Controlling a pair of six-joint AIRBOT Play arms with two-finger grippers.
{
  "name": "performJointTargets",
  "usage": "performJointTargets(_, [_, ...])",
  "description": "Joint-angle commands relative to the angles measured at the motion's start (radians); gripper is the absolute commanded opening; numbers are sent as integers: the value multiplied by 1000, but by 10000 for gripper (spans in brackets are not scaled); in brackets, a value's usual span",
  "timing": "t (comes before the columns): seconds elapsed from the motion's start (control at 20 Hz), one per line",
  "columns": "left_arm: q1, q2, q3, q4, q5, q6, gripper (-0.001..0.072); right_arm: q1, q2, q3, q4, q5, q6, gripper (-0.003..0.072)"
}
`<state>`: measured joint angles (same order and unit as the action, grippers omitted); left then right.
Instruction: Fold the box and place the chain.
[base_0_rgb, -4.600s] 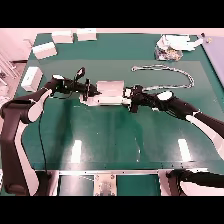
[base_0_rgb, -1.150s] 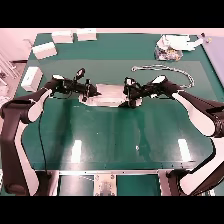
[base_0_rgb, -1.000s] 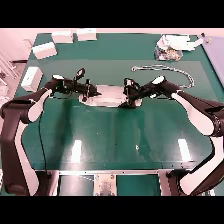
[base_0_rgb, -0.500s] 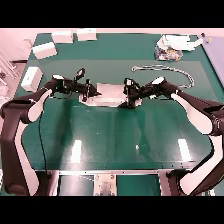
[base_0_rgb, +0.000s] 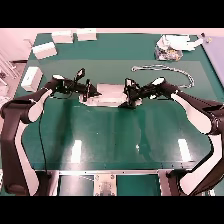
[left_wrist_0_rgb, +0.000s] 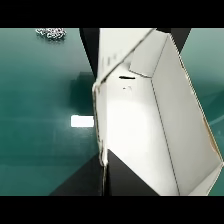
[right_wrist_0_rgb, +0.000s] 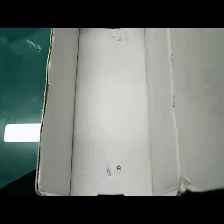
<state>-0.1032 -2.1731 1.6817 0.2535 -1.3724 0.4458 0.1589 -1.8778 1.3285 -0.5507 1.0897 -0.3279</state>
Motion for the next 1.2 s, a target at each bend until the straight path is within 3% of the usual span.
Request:
performJointTargets(0.0, [1, 0, 1, 0, 0, 0, 20, -5, -2, 1, 0, 0, -17, 579])
performJointTargets(1.15, [1, 1, 1, 0, 3, 0, 21, -5, -6, 4, 0, 3, -50, 557])
